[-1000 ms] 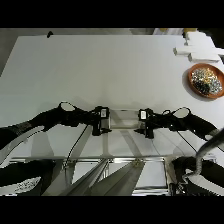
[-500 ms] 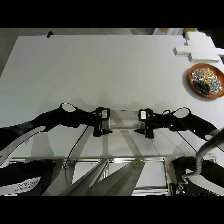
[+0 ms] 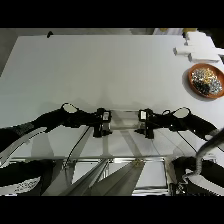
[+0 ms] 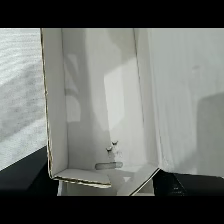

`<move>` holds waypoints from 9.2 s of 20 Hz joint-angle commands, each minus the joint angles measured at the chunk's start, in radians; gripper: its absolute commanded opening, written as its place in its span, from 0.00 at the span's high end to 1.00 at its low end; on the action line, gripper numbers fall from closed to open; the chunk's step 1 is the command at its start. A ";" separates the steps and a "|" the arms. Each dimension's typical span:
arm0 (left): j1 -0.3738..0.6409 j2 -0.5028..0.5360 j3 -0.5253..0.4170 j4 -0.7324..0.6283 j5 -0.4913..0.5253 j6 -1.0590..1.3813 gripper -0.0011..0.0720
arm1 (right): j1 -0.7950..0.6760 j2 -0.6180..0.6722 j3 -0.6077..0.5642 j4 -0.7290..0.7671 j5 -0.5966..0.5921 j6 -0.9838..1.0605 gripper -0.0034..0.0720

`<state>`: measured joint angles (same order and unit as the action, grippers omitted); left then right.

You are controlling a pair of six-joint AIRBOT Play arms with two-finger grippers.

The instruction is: Fold the box and place the chain.

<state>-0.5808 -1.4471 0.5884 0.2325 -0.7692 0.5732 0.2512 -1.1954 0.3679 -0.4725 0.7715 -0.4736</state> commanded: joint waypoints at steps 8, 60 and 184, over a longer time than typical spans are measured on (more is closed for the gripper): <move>-0.023 0.000 0.001 -0.015 0.060 -0.023 0.72 | 0.000 0.001 0.000 0.002 -0.001 0.001 0.53; -0.025 0.000 0.001 -0.015 0.062 -0.024 0.71 | 0.000 0.538 0.000 -0.158 0.252 0.682 0.93; -0.025 0.000 0.001 -0.015 0.062 -0.023 0.71 | -0.003 0.274 0.067 -0.383 0.108 1.643 0.50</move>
<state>-0.6060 -1.4475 0.5888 0.2173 -0.7074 0.5495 0.1722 -0.9211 0.3897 -0.7071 0.9527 0.9981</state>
